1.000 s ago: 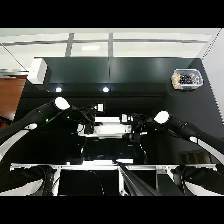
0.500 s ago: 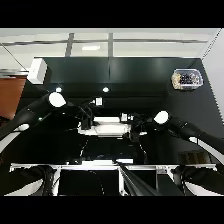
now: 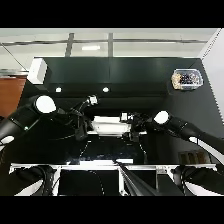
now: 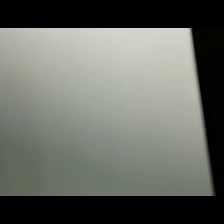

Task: Fold the box and place the chain.

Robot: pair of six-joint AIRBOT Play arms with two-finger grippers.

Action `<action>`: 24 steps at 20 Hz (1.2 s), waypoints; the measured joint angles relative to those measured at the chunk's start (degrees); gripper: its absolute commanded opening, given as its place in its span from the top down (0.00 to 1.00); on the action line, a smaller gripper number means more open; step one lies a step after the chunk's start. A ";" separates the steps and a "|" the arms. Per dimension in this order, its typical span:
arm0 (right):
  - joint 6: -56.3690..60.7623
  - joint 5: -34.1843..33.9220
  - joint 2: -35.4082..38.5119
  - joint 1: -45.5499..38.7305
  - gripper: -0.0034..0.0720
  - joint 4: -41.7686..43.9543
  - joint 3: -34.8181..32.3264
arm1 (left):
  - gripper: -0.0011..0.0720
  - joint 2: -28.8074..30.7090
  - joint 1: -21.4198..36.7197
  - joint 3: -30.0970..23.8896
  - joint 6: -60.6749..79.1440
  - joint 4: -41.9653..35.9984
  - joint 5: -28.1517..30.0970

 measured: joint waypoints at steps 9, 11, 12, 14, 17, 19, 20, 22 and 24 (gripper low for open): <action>0.02 -0.04 0.00 0.00 0.33 0.04 0.00 | 0.95 -3.32 -0.90 -2.93 2.54 -14.14 30.34; 0.02 -0.02 0.00 0.00 0.33 0.02 0.02 | 0.95 -5.99 -0.92 -2.93 3.54 -14.19 32.50; 0.00 -0.02 0.00 0.00 0.33 0.00 0.02 | 0.95 -7.41 -0.92 -2.89 3.78 -14.08 32.70; 0.00 -0.02 0.00 0.00 0.33 -0.04 0.02 | 0.95 -9.84 -0.92 -2.73 4.20 -13.88 32.11; -0.02 -0.02 0.00 0.00 0.33 -0.07 0.02 | 0.95 -12.52 -0.92 -2.67 4.57 -13.57 29.99; -0.02 0.00 0.00 0.00 0.33 -0.07 0.00 | 0.95 -13.25 -0.83 -2.34 4.63 -13.40 29.40; -0.02 0.00 0.00 0.00 0.33 -0.07 0.02 | 0.95 -13.35 -0.61 -1.86 4.66 -13.33 29.18; -0.02 0.00 0.00 0.00 0.33 -0.07 0.02 | 0.95 -12.81 0.48 -0.22 4.79 -12.55 26.21; 0.00 0.00 0.00 0.00 0.33 -0.04 0.02 | 0.95 -10.99 2.71 1.66 4.26 -10.88 21.44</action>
